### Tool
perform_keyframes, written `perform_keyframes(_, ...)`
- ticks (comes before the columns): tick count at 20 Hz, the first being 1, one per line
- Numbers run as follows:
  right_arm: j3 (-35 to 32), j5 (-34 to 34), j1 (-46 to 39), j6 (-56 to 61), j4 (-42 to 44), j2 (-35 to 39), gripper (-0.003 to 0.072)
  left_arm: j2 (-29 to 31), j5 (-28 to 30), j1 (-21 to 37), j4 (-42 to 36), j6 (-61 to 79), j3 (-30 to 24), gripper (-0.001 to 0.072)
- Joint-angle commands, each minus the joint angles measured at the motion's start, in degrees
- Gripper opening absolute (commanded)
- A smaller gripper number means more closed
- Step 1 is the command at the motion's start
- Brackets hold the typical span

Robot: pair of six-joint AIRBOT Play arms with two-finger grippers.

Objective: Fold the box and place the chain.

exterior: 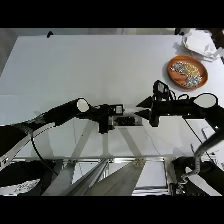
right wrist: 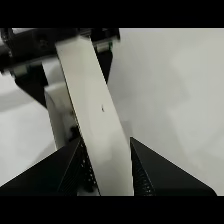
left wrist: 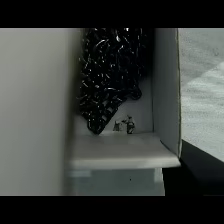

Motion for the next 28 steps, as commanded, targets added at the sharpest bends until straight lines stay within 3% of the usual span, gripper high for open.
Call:
perform_keyframes(1,2.69,3.89,-1.86,-0.61,5.70,0.02,0.0338,0.00,0.00,-0.02,0.00,0.02,0.04,0.0270)
perform_keyframes(4,9.27,9.44,-3.67,3.13,5.51,-2.99,0.0338,0.00,0.00,-0.02,0.00,0.02,0.04,0.0270)
perform_keyframes(7,16.48,15.13,-4.20,8.31,2.32,-12.02,0.0337,0.00,0.02,-0.02,0.00,0.02,0.04,0.0270)
perform_keyframes(10,18.01,17.31,-3.93,9.46,-3.21,-20.44,0.0336,0.00,0.00,-0.02,0.02,0.02,0.04,0.0270)
perform_keyframes(12,18.01,16.85,-2.49,9.05,-8.28,-23.02,0.0255,0.00,0.00,-0.02,0.00,0.02,0.04,0.0270)
perform_keyframes(13,18.01,16.39,-1.51,8.37,-9.75,-23.52,0.0221,0.00,0.00,-0.02,0.00,0.02,0.04,0.0270)
perform_keyframes(17,17.97,16.65,1.11,8.39,-10.16,-23.67,0.0224,0.00,0.00,-0.02,0.00,0.02,0.04,0.0270)
perform_keyframes(21,14.10,15.58,1.09,8.35,-9.35,-22.38,0.0347,0.00,0.00,-0.02,0.00,0.02,0.04,0.0270)
perform_keyframes(28,11.02,12.50,1.09,7.28,-9.11,-15.82,0.0346,0.00,0.00,-0.02,0.00,0.02,0.04,0.0270)
